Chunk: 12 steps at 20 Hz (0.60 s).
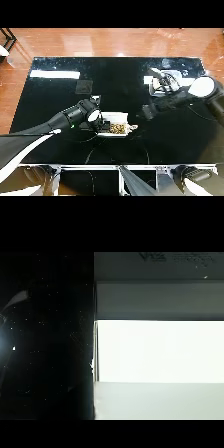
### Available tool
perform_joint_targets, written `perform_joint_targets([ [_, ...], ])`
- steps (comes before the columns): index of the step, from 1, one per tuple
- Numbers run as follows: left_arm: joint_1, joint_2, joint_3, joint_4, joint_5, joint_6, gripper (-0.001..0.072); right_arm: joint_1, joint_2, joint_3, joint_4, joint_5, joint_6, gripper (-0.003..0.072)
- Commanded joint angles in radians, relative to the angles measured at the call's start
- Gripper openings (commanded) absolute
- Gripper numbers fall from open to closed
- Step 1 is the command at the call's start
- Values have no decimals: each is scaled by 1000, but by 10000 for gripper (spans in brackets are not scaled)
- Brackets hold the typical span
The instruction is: Fold the box and place the chain.
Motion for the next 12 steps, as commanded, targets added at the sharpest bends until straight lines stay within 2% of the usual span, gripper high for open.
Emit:
perform_joint_targets([
  [1,1,0,1,0,1,1,23,-76,12,-100,-117,-24,-197,720],
  [4,0,0,1,-1,-1,1,23,-2,12,-264,-106,-168,-402,720],
  [7,1,0,1,0,-2,1,23,94,12,-366,-43,-320,-606,720],
  [12,1,0,1,-1,-2,1,23,203,0,-412,139,-621,-886,720],
])
